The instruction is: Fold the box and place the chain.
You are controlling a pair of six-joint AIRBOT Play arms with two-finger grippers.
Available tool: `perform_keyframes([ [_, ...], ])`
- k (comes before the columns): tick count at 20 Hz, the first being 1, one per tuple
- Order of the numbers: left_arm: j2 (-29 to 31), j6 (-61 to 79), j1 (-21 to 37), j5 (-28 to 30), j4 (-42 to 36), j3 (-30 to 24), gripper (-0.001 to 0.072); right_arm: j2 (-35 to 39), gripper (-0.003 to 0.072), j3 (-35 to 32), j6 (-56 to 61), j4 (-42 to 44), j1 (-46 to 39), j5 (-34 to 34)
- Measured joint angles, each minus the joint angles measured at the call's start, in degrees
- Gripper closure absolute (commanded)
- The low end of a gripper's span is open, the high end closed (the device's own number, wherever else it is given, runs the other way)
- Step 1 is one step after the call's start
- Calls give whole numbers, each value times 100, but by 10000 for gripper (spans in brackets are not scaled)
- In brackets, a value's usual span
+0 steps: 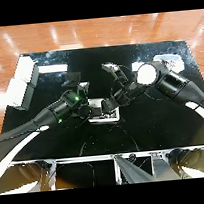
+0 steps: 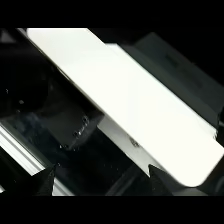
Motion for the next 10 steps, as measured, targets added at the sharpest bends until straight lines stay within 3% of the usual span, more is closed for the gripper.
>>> perform_keyframes([
  [5, -2, 0, 0, 4, 0, 7, 691, 219, 15, 42, -94, -96, -385, 769],
  [10, -2, 0, 0, 2, 0, 9, 691, 640, 16, -179, 105, -1360, -1346, 1117],
])
